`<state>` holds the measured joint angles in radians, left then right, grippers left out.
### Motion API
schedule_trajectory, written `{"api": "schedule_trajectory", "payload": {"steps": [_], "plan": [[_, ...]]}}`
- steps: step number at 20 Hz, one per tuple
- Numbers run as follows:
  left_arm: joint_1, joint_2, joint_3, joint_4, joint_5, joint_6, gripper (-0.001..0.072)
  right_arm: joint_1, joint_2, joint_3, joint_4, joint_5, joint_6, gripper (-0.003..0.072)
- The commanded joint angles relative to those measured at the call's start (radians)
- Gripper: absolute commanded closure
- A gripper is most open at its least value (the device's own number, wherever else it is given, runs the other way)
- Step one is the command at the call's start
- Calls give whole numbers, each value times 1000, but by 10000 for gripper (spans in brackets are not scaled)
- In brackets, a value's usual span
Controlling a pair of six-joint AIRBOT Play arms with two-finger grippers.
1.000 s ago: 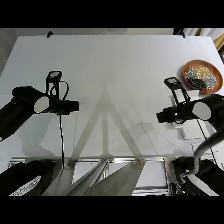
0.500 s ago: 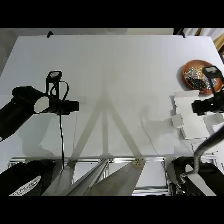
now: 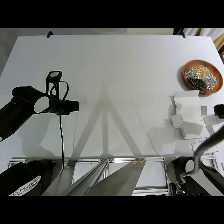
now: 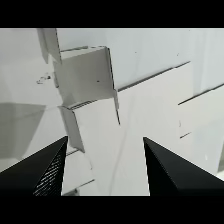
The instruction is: Fold the box and place the chain.
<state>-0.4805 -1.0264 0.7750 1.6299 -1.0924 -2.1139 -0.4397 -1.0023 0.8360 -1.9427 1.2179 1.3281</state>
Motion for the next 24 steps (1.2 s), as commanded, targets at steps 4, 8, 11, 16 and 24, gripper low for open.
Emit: {"api": "schedule_trajectory", "payload": {"steps": [4, 8, 11, 16, 24], "plan": [[0, 0, 0, 0, 0, 0, 699, -24, -134, 1, -48, -105, -18, 164], [0, 0, 0, 0, 0, 0, 699, -24, -198, 1, -46, -153, 14, 208], [0, 0, 0, 0, 0, 0, 699, -24, -259, 1, -48, -92, 14, 227], [0, 0, 0, 0, 0, 0, 699, -24, -280, 1, -82, -72, 56, 447], [0, 0, 0, 0, 0, 0, 699, 9, -193, 1, 49, -26, -47, 674]]}}
